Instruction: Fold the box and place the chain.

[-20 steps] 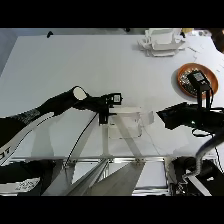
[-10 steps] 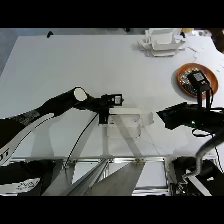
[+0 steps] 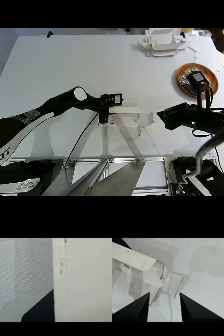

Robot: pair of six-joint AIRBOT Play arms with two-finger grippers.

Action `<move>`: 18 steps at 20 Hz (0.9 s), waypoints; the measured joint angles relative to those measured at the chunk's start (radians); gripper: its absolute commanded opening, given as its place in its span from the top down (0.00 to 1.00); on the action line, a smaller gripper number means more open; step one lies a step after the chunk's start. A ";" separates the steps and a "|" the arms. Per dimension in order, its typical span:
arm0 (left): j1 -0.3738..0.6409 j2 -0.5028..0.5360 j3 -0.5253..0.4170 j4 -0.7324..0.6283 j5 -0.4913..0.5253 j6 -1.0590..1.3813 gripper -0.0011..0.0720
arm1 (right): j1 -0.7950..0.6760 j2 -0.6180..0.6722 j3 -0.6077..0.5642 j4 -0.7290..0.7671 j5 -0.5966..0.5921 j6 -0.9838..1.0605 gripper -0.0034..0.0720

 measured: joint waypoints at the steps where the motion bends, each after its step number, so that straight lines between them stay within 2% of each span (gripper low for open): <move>1: 0.000 -0.001 0.000 0.000 0.000 0.000 0.97 | 0.000 0.000 0.000 0.000 0.003 0.000 0.42; 9: 0.000 -0.002 0.000 0.003 -0.003 0.000 0.97 | 0.000 0.000 0.000 0.000 0.007 -0.026 0.44; 10: 0.000 -0.002 0.000 0.003 -0.006 0.000 0.97 | 0.000 0.000 0.000 0.001 0.010 -0.037 0.52; 11: 0.000 -0.002 0.000 0.003 -0.009 0.000 0.97 | 0.000 0.000 0.000 0.003 0.014 -0.050 0.83; 12: 0.000 -0.002 0.000 0.003 -0.011 0.000 0.97 | 0.000 0.000 0.000 0.008 0.024 -0.077 0.93; 18: 0.000 -0.002 0.000 0.002 -0.020 0.000 0.97 | 0.044 0.000 -0.014 0.159 0.115 -0.427 0.93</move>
